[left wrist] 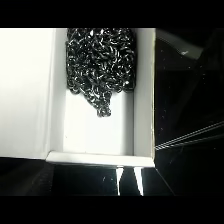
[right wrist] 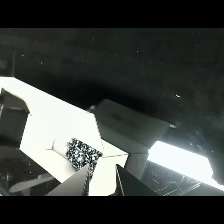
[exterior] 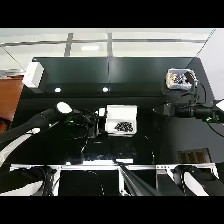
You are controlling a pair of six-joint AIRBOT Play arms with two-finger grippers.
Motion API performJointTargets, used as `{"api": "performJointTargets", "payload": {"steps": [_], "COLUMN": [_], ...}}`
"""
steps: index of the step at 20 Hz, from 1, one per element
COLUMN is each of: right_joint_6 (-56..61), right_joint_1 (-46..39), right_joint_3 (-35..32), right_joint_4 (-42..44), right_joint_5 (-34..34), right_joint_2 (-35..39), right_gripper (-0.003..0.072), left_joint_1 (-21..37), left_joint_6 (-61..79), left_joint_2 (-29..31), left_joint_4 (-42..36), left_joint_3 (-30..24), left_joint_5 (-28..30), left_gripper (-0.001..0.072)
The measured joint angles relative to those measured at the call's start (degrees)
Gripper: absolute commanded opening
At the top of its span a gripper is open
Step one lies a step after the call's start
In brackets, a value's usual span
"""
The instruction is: Fold the box and place the chain.
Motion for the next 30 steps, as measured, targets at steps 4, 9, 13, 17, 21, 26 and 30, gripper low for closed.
{"api": "performJointTargets", "payload": {"steps": [4,9,13,17,21,26,30], "right_joint_6": [0.9,6.5,8.5,5.0,-6.5,-23.5,-33.2], "right_joint_1": [0.7,7.5,14.8,19.4,21.0,21.6,24.2], "right_joint_3": [-0.1,-0.1,-0.1,-0.1,1.5,6.8,8.9], "right_joint_4": [-0.1,0.6,4.5,5.8,4.3,-0.9,-5.3], "right_joint_5": [-0.5,-11.8,-22.4,-23.5,-17.7,-9.9,-8.9], "right_joint_2": [0.0,-0.8,-5.3,-10.1,-11.5,-11.9,-12.2], "right_gripper": [0.0701,0.0700,0.0700,0.0700,0.0700,0.0700,0.0699], "left_joint_1": [-1.1,-1.6,-1.7,-1.7,-1.8,-1.8,-1.8], "left_joint_6": [-0.6,-1.0,-1.5,-1.8,-1.9,-1.9,-1.9], "left_joint_2": [0.0,0.0,0.0,0.0,0.0,0.0,0.0], "left_joint_4": [1.2,2.3,2.5,2.5,2.5,2.5,2.5], "left_joint_3": [0.0,0.0,0.0,0.0,0.0,0.0,0.0], "left_joint_5": [0.6,0.9,1.5,1.7,2.0,2.1,2.2], "left_gripper": [0.0278,0.0278,0.0278,0.0278,0.0279,0.0278,0.0279]}}
